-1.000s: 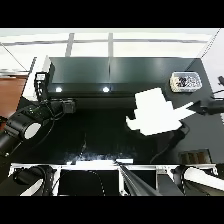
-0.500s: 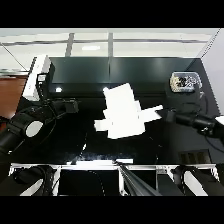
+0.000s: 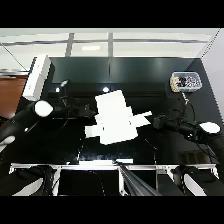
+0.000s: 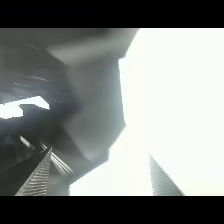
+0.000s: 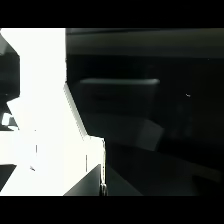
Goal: Fold the box and place the chain.
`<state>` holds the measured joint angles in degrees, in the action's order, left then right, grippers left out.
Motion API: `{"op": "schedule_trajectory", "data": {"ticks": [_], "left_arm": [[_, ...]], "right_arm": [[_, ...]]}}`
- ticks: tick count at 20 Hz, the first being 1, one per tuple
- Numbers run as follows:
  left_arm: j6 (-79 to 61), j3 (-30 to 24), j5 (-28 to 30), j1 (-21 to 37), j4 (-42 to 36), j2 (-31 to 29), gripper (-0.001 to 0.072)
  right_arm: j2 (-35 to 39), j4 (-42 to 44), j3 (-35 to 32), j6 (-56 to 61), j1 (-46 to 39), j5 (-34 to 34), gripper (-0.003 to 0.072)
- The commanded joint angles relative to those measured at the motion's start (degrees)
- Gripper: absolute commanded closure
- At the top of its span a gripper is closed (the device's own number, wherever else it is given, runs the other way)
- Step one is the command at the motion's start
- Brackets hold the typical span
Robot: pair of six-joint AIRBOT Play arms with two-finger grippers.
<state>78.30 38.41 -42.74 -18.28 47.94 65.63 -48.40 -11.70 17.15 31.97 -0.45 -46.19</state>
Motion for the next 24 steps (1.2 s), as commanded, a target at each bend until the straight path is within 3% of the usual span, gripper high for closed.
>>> {"op": "schedule_trajectory", "data": {"ticks": [1, 5, 8, 11, 12, 14, 17, 19, 20, 22, 23, 24], "left_arm": [[-20.8, 3.7, -11.1, 4.6, -19.7, 9.7, 0.0017], [-32.9, 8.1, -16.5, 6.8, -26.2, 18.6, 0.0017], [-38.7, 12.8, -28.0, 5.2, -26.3, 25.7, 0.0017], [-42.6, 17.0, -35.1, 4.0, -24.9, 30.8, 0.0037], [-42.7, 18.1, -36.2, 4.1, -22.9, 31.5, 0.0124], [-43.7, 19.2, -36.7, 4.3, -17.9, 31.8, 0.0229], [-48.6, 19.3, -37.3, 4.5, -16.3, 31.8, 0.0534], [-50.6, 19.3, -36.9, 4.4, -16.7, 31.8, 0.0584], [-51.7, 19.3, -37.0, 4.4, -17.0, 31.8, 0.0681], [-53.3, 19.3, -36.8, 4.3, -17.1, 31.8, 0.0679], [-53.3, 19.3, -36.6, 4.3, -16.9, 31.6, 0.0680], [-53.2, 19.3, -36.3, 4.3, -16.6, 31.1, 0.0682]], "right_arm": [[0.1, 0.3, -0.2, 0.4, 0.9, 0.9, 0.0668], [0.1, 0.3, -0.2, 0.4, 0.9, -1.0, 0.0668], [0.1, 0.3, -0.2, 0.4, 0.9, -1.4, 0.0668], [0.1, 0.1, -0.2, 0.4, 0.9, -1.4, 0.0668], [0.1, 0.1, -0.2, 0.4, 0.9, -1.4, 0.0668], [0.1, 0.1, -0.2, 0.4, 0.8, -1.4, 0.0668], [0.1, 0.1, -0.2, 0.4, 0.8, -1.3, 0.0668], [0.1, -0.4, -0.2, 0.5, 0.8, -1.4, 0.0668], [0.1, -0.6, -0.2, 1.4, 0.8, -1.4, 0.0667], [0.1, -1.9, -0.1, 3.5, 0.8, -1.3, 0.0664], [0.1, -3.1, 0.2, 4.2, 0.8, -1.4, 0.0507], [0.1, -6.1, 1.3, 5.7, 0.8, -1.8, 0.0127]]}}
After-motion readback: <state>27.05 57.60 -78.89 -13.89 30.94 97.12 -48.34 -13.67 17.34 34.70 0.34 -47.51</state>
